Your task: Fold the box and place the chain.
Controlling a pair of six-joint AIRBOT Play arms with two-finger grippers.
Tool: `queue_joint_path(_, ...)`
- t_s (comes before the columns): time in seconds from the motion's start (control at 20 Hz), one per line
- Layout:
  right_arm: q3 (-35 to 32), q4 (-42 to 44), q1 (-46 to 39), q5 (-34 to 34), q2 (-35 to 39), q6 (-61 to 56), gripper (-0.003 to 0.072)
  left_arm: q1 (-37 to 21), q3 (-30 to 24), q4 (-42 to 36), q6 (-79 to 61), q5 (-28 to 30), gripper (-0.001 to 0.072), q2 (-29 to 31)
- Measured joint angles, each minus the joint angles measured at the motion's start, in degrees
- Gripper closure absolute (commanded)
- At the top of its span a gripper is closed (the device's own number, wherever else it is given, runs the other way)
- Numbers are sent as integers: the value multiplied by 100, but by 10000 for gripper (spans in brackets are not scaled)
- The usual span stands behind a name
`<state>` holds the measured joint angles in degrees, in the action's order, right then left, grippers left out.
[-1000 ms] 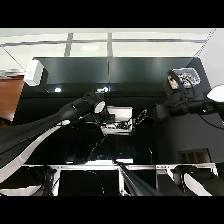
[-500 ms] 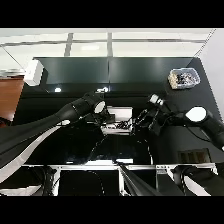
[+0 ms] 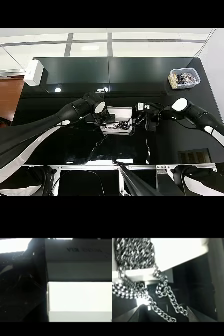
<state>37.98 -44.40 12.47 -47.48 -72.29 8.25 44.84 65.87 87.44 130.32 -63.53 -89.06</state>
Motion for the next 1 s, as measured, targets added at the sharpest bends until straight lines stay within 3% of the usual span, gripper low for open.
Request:
queue_joint_path(0.65,63,-175,254,90,-258,92,-25,0,0,11,0,-4,681,0)
queue_joint_path(0.75,66,-223,310,140,-280,-52,241,0,0,11,0,-7,682,2)
queue_joint_path(0.8,68,-256,321,166,-286,-116,299,0,0,11,0,-7,682,2)
queue_joint_path(0.85,68,-289,334,188,-289,-197,476,0,0,11,0,-7,682,2)
queue_joint_path(0.9,68,-326,341,203,-289,-260,565,0,0,11,0,-7,682,2)
queue_joint_path(1.0,70,-374,350,232,-289,-376,569,0,0,11,0,-4,682,2)
